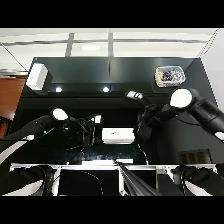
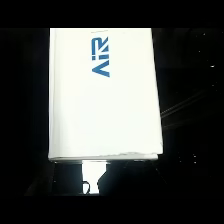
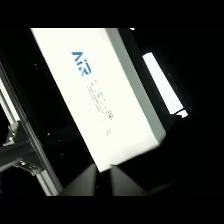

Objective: Fold the box and place the chain.

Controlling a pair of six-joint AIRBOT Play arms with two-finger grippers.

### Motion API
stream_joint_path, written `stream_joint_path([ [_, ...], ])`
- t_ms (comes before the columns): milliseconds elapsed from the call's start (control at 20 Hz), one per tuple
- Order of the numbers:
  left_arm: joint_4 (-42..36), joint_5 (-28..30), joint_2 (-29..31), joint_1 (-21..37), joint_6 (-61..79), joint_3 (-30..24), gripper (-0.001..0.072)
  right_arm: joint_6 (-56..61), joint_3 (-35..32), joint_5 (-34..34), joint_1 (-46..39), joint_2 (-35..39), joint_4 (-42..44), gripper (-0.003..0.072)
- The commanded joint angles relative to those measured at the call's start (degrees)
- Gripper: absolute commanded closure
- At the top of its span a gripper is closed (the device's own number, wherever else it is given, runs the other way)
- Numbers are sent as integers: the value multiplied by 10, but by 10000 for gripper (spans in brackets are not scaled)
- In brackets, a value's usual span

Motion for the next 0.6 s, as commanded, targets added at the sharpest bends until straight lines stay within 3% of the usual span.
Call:
stream_joint_path([
  [0, 0, 0, 0, 0, 1, 0, 380, 107, -42, -11, -43, 16, 78, 674],
  [100, 0, 0, 0, 0, 1, 0, 380, 109, -98, -90, -36, 5, 208, 674],
  [200, 0, 0, 0, 0, 1, 0, 380, 100, -120, -136, -15, -23, 281, 674],
  [550, 0, 0, 0, 0, 1, 0, 380, 81, -119, -131, 16, -111, 309, 674],
])
